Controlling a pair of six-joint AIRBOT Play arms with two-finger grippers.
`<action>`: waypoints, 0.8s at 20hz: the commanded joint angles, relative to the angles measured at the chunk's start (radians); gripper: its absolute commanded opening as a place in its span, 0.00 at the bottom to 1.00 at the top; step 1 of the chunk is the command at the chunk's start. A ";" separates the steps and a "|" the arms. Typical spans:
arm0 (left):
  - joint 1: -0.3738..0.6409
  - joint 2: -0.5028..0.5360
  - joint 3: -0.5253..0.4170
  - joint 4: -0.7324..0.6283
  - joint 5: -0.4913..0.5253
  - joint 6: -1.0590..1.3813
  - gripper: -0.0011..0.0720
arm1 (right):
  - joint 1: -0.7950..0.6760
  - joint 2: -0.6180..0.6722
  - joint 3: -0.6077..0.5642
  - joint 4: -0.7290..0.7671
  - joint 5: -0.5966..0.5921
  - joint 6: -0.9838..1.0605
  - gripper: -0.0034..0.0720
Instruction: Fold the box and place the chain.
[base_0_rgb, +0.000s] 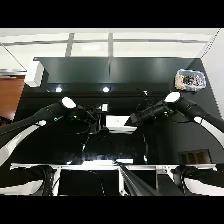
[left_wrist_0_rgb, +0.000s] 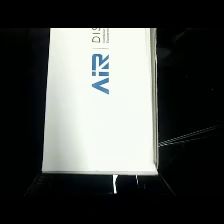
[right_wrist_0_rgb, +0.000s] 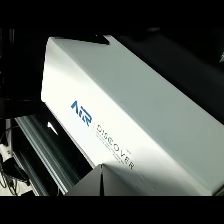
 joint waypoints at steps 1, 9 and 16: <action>0.000 0.001 0.001 -0.003 -0.002 0.000 0.70 | -0.006 0.013 0.023 -0.003 0.037 0.000 0.06; 0.017 0.118 0.009 0.085 0.007 -0.119 1.00 | -0.326 0.391 0.116 -0.098 0.320 0.013 0.06; -0.087 0.175 0.058 0.063 0.006 -0.188 0.99 | -0.538 0.474 0.093 -0.146 0.301 0.004 0.06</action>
